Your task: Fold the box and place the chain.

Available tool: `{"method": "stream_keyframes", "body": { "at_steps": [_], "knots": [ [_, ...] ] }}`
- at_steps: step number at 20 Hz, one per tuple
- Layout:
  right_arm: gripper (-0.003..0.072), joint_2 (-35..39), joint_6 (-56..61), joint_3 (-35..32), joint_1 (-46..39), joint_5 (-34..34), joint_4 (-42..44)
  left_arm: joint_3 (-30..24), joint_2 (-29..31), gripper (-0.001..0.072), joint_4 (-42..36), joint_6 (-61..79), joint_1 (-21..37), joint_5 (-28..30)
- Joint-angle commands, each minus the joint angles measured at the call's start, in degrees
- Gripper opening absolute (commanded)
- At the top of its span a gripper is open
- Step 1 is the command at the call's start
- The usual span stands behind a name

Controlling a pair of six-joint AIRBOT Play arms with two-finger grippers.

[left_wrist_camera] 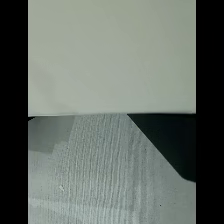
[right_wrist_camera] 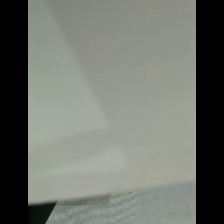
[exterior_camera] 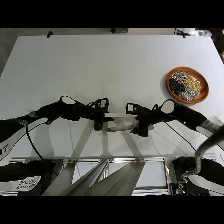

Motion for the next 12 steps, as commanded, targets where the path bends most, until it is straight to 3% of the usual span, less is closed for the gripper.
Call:
{"method": "stream_keyframes", "body": {
  "at_steps": [1,12],
  "knots": [
    [0.0517,0.0,0.0,0.0,0.1,-0.2,-0.2,0.0,0.0,0.0013,0.0,0.0,0.0,0.0],
    [0.0514,0.0,0.3,0.0,0.0,0.4,-0.2,0.0,0.0,0.0013,0.0,0.0,0.0,0.0]
  ]
}}
